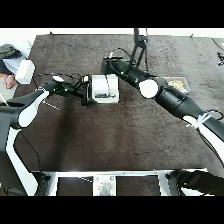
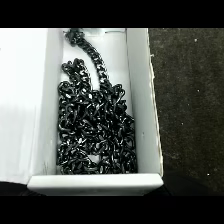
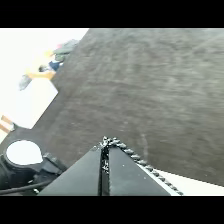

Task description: Fold the box and place the chain.

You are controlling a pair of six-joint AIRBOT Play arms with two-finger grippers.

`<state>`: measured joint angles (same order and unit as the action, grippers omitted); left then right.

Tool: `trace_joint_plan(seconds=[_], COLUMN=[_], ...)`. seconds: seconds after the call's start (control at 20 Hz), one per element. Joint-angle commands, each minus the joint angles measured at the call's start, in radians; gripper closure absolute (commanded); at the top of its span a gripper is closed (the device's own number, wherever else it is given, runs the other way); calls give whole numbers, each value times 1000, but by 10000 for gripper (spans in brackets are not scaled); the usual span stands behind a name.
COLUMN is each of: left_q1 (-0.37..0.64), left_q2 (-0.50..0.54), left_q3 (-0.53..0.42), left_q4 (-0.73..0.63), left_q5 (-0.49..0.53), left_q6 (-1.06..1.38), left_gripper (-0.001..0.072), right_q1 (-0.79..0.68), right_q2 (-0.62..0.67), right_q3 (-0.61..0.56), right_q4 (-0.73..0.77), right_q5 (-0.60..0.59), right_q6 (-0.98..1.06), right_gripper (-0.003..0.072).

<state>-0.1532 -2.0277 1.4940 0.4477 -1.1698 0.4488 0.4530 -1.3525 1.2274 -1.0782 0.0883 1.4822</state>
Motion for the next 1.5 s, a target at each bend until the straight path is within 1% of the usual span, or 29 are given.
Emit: trace_joint_plan(seconds=[0.0,0.1,0.15,0.2,0.25,0.35,0.45,0.55,0.6,0.7,0.8,0.95,1.0,1.15,1.25,1.3,1.35,1.4,1.45], left_q1=[0,0,0,0,0,0,0,0,0,0,0,0,0,0,0,0,0,0,0], left_q2=[1,0,1,1,0,1,1,1,1,1,0,1,1,1,1,1,1,1,1], left_q3=[1,1,1,1,1,1,1,1,1,1,1,1,1,1,1,1,1,1,1], left_q4=[0,0,0,0,0,0,0,0,0,0,-1,-3,-3,-4,-4,-4,-4,-4,-4], left_q5=[0,0,0,0,0,0,0,0,0,0,0,0,-1,0,-1,-1,-1,0,0], left_q6=[0,0,0,0,0,0,0,0,0,0,0,0,0,0,0,0,0,0,0], left_gripper=[506,506,506,506,506,506,506,506,506,506,506,506,506,506,506,506,506,506,506], right_q1=[30,29,29,27,19,-34,-109,-202,-260,-374,-470,-554,-568,-579,-579,-579,-579,-579,-578], right_q2=[-53,-76,-86,-89,-85,-75,-48,-19,-17,-36,-88,-211,-257,-368,-412,-426,-434,-438,-439], right_q3=[46,45,40,32,23,19,-19,-86,-110,-122,-96,27,79,222,282,298,305,307,308], right_q4=[2,1,-5,-27,-54,-71,-71,-73,-85,-98,-129,-144,-175,-278,-338,-358,-362,-362,-357], right_q5=[6,69,104,131,160,269,339,365,393,460,530,640,687,830,875,887,893,890,883], right_q6=[-5,-5,-5,-5,-5,-5,-5,-5,-4,-5,-16,-82,-84,-84,-84,-96,-116,-129,-140], right_gripper=[718,715,699,516,349,434,435,434,434,435,434,430,404,398,391,168,150,201,201])
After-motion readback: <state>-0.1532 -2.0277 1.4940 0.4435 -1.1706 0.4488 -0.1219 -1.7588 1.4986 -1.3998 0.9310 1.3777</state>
